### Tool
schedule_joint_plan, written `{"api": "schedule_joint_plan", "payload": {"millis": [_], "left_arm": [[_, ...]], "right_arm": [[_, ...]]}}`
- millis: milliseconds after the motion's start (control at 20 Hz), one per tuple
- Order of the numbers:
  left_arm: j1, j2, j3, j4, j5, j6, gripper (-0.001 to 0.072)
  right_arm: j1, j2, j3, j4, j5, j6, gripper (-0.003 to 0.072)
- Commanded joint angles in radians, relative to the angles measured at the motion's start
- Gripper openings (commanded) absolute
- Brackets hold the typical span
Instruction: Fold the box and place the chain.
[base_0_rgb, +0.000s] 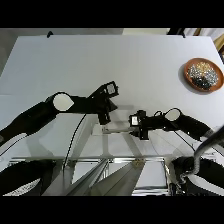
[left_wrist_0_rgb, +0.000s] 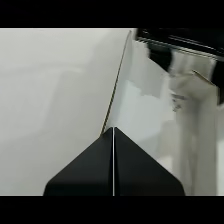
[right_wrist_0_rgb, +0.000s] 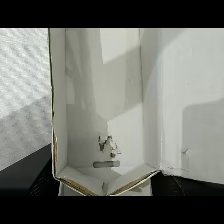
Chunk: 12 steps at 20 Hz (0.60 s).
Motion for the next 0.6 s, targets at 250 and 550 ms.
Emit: {"api": "schedule_joint_plan", "payload": {"millis": [250,550], "left_arm": [[0.000,-0.124,0.000,-0.018,0.065,-0.036,0.0005],[0.000,-0.143,0.000,0.005,0.072,-0.036,0.0009]], "right_arm": [[0.000,0.000,0.000,0.000,0.000,0.000,0.0385],[0.000,0.000,0.000,0.000,0.000,0.000,0.0385]]}}
